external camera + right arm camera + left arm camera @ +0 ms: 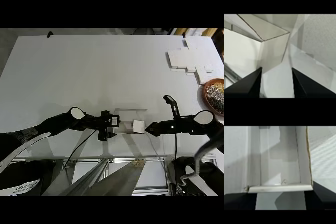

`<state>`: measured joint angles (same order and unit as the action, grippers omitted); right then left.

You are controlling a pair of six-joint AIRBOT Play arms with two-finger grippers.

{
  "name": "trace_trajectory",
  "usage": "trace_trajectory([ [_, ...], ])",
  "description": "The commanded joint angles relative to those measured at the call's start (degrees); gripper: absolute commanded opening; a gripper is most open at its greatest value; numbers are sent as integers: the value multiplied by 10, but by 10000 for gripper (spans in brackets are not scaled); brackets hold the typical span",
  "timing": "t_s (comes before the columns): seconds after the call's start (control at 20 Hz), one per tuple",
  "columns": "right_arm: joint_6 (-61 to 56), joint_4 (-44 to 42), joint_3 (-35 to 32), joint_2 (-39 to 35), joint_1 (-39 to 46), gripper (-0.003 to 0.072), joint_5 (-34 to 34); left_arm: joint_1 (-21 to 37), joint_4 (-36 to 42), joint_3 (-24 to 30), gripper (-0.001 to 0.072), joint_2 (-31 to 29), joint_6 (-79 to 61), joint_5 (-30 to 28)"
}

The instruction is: Fold the box and place the chain.

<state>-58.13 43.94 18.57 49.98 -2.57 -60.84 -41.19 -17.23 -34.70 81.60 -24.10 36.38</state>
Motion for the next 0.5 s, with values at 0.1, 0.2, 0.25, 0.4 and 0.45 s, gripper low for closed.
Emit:
trace_trajectory([
  [0.1,-1,-36,-7,-3,-26,440,33,0,0,0,389,0,-1,-1],
  [0.2,-6,-21,-7,-3,-26,433,35,0,0,0,389,0,-1,-1],
  [0.25,-21,-2,-7,-3,-26,426,35,0,0,0,389,0,-1,-1],
  [0.4,-72,85,0,-3,-25,427,33,0,0,0,389,0,-1,-1],
  [0.45,-79,103,4,-3,-25,427,29,0,0,0,389,0,-1,-1],
])
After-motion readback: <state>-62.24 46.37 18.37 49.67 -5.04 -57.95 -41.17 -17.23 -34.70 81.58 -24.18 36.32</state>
